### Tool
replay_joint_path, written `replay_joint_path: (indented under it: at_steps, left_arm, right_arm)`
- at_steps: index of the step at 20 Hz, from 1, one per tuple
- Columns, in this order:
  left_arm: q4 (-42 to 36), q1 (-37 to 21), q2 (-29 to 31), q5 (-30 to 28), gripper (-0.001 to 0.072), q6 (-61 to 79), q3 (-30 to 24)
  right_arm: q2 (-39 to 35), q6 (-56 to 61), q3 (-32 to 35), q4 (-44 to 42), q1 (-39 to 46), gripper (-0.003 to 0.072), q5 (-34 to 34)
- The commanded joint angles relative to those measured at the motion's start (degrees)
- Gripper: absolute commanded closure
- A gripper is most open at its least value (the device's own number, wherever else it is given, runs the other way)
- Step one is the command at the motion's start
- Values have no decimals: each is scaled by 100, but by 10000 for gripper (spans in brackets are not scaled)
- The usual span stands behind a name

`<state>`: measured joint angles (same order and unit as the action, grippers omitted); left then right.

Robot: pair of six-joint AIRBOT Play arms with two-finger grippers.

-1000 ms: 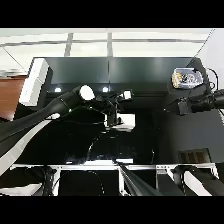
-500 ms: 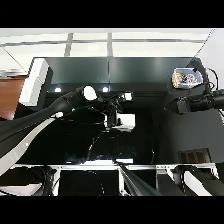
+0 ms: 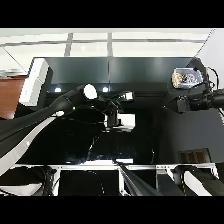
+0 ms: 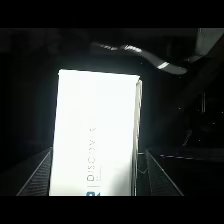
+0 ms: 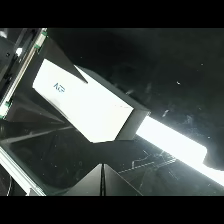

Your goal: Fold the box and place the chain.

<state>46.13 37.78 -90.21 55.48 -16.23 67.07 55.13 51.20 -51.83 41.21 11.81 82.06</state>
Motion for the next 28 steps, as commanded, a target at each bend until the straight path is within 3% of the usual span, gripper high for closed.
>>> replay_joint_path:
  at_steps: [1, 5, 9, 14, 17, 18, 19, 20, 21, 24, 28]
  left_arm:
    - [31, 2, -48, 175, 3, -11, 9]
    - [120, 9, -48, 162, 2, -9, 9]
    - [758, 245, -48, 116, 0, -9, 9]
    - [1193, 619, -116, -1071, 0, -527, -20]
    - [1287, 745, -160, -1220, 2, -553, -17]
    - [1421, 754, -146, -1176, 28, -890, -13]
    - [1552, 752, -136, -1049, 136, -1322, 4]
    - [1816, 743, -92, -850, 339, -1860, 22]
    - [2192, 726, -17, -664, 384, -2354, 26]
    - [3309, 468, 356, -13, 383, -3733, 26]
    - [3692, -487, 1027, 1036, 382, -4732, -11]
  right_arm:
    - [-4, 0, 2, -2, -4, 675, -9]
    - [-4, 0, 2, -2, -4, 675, -9]
    - [-4, 0, 2, -2, -4, 675, -15]
    - [-4, 2, 2, -4, -4, 675, -50]
    - [-4, 2, 2, -2, -4, 675, -79]
    - [-4, 2, 2, -2, -2, 675, -79]
    - [-4, 2, 2, -2, -4, 675, -90]
    - [-4, 2, 2, -2, -2, 675, -96]
    - [-4, 2, 2, -2, -2, 675, -96]
    - [-4, 0, 2, -2, -2, 675, -94]
    - [-4, 0, 2, 0, -2, 675, -98]
